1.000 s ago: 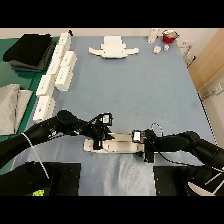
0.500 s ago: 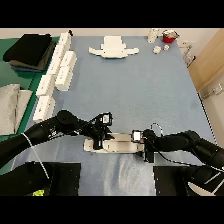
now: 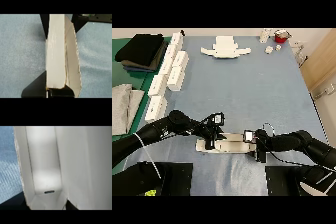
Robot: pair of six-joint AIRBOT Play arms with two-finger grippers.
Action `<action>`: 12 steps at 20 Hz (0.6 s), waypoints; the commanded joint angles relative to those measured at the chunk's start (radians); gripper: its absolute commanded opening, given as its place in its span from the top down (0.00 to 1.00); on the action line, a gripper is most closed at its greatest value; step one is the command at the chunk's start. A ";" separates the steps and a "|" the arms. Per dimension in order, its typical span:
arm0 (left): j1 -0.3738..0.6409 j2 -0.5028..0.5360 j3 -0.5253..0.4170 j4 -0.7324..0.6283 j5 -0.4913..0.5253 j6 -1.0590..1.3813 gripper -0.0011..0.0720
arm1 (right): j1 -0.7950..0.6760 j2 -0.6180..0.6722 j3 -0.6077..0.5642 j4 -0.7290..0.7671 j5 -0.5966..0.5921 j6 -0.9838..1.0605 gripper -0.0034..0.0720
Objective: Fold the box.
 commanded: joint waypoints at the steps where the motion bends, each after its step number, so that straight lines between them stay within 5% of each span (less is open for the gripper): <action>1: 0.000 -0.001 0.000 -0.008 -0.001 0.000 0.97 | 0.001 0.000 0.001 0.000 0.002 0.000 0.29; 12: 0.000 -0.008 0.000 -0.037 -0.003 -0.002 0.97 | 0.001 0.000 0.001 0.000 0.002 0.000 0.29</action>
